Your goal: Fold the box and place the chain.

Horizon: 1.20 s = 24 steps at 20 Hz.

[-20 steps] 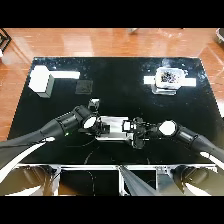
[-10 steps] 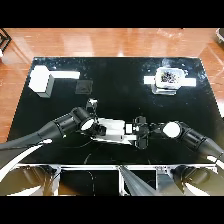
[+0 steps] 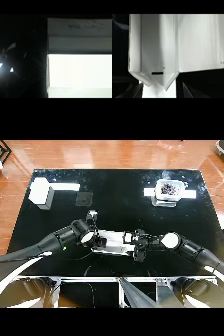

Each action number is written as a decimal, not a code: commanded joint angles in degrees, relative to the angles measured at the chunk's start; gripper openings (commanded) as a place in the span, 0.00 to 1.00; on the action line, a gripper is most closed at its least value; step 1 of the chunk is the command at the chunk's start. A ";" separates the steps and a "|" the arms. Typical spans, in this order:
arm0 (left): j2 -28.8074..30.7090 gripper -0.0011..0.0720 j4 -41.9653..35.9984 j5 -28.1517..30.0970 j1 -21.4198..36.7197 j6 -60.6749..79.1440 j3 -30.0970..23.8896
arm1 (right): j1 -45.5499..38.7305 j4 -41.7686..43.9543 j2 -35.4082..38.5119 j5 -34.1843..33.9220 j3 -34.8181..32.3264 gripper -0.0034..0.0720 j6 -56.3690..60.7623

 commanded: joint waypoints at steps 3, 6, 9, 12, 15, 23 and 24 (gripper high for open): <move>0.00 0.05 -0.22 0.15 0.04 0.09 -0.02 | 0.04 1.99 -0.28 0.26 0.07 0.60 0.28; 0.00 0.05 -0.22 0.15 0.04 0.09 -0.02 | 0.04 2.91 -0.28 0.28 0.04 0.59 1.33; 0.00 0.05 -0.28 0.15 0.04 0.07 -0.02 | 0.37 3.87 -0.28 0.24 0.04 0.59 1.33; 0.00 0.05 -0.55 0.35 0.04 0.04 -0.02 | 1.73 3.89 -0.39 0.00 0.04 0.59 1.60; 0.00 0.05 -0.63 0.35 0.04 0.04 -0.02 | 1.81 3.87 -0.42 -1.38 0.04 0.44 3.06; 0.00 0.05 -0.66 0.35 0.04 0.04 -0.02 | 1.81 3.89 -0.83 -1.29 0.04 0.22 3.06; 0.00 0.05 -0.68 0.35 0.04 0.04 -0.02 | 1.84 3.91 -1.20 -1.29 0.04 0.22 3.06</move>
